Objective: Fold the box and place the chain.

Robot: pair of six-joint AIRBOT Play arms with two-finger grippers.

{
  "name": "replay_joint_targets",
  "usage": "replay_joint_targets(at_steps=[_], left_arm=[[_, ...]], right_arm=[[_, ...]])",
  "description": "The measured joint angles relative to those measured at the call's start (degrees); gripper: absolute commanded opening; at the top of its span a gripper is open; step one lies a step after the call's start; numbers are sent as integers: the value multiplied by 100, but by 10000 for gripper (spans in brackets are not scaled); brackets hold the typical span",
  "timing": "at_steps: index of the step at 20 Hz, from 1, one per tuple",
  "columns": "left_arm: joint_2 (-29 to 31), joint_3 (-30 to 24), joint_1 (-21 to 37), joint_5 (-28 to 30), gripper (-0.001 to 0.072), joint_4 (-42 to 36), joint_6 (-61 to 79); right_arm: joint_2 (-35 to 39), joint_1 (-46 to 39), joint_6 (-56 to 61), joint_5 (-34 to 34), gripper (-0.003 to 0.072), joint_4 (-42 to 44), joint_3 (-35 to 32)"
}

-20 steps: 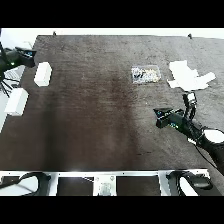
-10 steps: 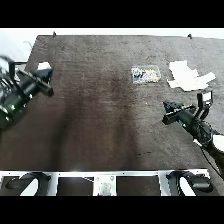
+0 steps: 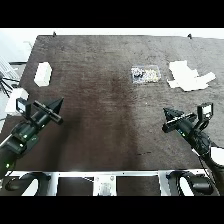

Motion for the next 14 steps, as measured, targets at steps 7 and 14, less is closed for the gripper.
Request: replay_joint_targets(at_steps=[7, 14], left_arm=[[17, -221, -2, -59, 22, -192, 192], [17, -243, -2, -85, 22, -214, 216]], right_arm=[[136, 0, 0, -15, 7, 4, -125], [146, 0, 0, -15, 7, 7, -131]])
